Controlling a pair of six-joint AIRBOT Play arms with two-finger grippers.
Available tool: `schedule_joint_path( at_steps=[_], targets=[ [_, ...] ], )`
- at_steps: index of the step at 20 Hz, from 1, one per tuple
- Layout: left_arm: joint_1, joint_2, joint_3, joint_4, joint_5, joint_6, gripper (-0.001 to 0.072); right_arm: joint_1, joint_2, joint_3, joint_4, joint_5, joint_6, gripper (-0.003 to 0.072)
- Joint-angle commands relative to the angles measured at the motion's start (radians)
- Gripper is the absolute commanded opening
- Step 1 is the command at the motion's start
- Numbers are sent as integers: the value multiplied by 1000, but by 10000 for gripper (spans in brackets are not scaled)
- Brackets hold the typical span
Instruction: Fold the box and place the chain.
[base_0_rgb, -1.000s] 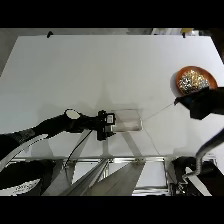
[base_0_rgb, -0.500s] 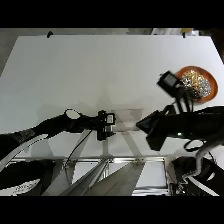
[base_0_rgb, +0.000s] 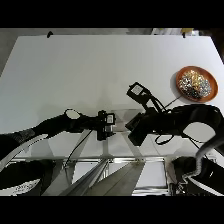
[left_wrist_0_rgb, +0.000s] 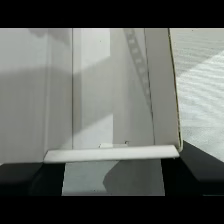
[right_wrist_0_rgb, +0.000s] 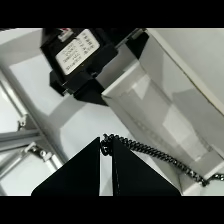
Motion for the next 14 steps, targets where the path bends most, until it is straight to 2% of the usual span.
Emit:
schedule_joint_path(
  at_steps=[1, 6, 7, 8, 9, 11, 14],
  targets=[
    [0, 0, 0, 0, 0, 0, 170, 4, -56, -42, -17, -119, 0, 23],
    [0, 0, 0, 0, 0, 0, 170, -31, -223, -69, -14, -153, 0, 25],
    [0, 0, 0, 0, 0, 0, 170, -33, -243, -69, -15, -153, 0, 58],
    [0, 0, 0, 0, 0, 0, 170, -33, -255, -69, -18, -153, 0, 136],
    [0, 0, 0, 0, 0, 0, 170, -33, -255, -69, -18, -154, -1, 183],
    [0, 0, 0, 0, 0, 0, 170, -33, -247, -64, -17, -146, -1, 198],
    [0, 0, 0, 0, 0, 0, 170, -74, -192, 19, -17, -4, -1, 209]
  ],
)
